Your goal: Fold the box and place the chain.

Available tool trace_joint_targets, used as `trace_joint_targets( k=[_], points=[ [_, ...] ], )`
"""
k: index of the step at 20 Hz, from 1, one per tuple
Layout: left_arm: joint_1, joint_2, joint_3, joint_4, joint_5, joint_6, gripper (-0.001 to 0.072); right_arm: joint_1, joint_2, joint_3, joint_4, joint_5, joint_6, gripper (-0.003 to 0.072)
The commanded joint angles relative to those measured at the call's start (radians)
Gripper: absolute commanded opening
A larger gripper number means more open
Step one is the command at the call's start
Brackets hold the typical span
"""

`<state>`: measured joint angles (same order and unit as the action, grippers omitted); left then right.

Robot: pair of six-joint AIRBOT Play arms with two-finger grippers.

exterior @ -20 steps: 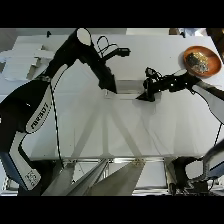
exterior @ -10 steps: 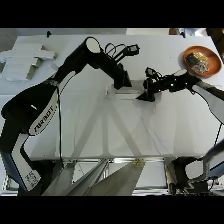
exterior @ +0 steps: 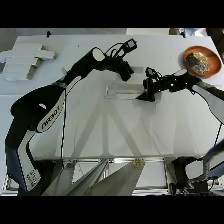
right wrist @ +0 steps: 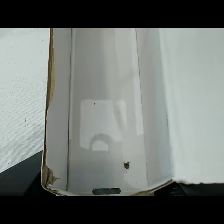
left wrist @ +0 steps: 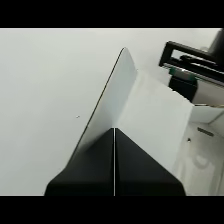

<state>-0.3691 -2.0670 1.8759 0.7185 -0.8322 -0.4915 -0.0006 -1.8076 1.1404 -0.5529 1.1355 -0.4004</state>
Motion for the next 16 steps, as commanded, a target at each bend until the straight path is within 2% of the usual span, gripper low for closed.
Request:
trace_joint_targets(
  k=[1,4,8,14,15,16],
  points=[
    [-0.003,-0.041,-0.001,0.032,0.029,-0.091,0.0011,0.000,0.000,0.001,0.000,0.001,0.000,0.0521],
    [-0.011,-0.056,0.000,0.072,0.014,-0.124,0.0011,0.000,0.000,0.001,-0.001,0.001,0.000,0.0521],
    [0.002,-0.007,0.000,0.072,-0.019,-0.123,0.0012,0.000,0.000,0.001,0.000,0.001,0.000,0.0521],
    [0.091,0.139,0.000,0.072,-0.230,-0.121,0.0016,0.000,0.000,0.001,0.000,0.001,0.000,0.0521],
    [0.106,0.156,0.000,0.076,-0.267,-0.118,0.0058,0.000,0.000,0.001,0.000,0.001,0.000,0.0521],
    [0.119,0.171,0.000,0.091,-0.297,-0.117,0.0183,0.000,0.000,0.001,0.000,0.001,0.000,0.0521]
  ],
)
